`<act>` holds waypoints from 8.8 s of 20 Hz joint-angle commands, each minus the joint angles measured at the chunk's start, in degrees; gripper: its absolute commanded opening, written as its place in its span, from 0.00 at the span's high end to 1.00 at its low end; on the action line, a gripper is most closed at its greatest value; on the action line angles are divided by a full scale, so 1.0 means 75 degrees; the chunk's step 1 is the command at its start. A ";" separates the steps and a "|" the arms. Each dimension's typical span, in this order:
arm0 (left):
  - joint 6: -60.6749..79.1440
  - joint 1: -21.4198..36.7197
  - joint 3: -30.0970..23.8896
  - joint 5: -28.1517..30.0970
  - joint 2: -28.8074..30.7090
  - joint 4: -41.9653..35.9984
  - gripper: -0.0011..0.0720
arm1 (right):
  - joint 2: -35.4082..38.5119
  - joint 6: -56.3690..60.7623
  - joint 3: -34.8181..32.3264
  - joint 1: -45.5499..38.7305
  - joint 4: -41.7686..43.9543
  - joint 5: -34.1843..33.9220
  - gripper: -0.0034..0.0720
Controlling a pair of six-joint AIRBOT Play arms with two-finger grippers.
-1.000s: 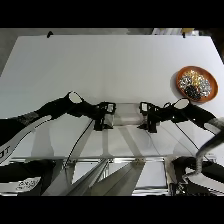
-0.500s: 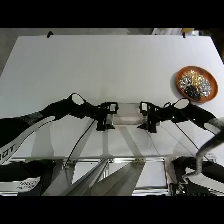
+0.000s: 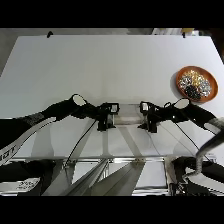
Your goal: Fold the box and place the chain.
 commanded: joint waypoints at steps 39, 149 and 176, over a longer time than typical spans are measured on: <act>0.0012 -0.0020 -0.0006 0.0029 -0.0006 0.0006 0.70 | 0.3118 0.1000 0.0009 -0.0283 0.0286 0.0641 0.94; 0.0012 -0.0026 -0.0006 0.0029 -0.0006 0.0006 0.70 | 0.0871 1.1290 -0.0323 -0.1999 -0.1195 0.1227 0.94; 0.0012 -0.0026 -0.0006 0.0026 -0.0006 0.0006 0.70 | 0.1999 1.4950 0.0385 0.1177 -0.3439 0.0012 0.50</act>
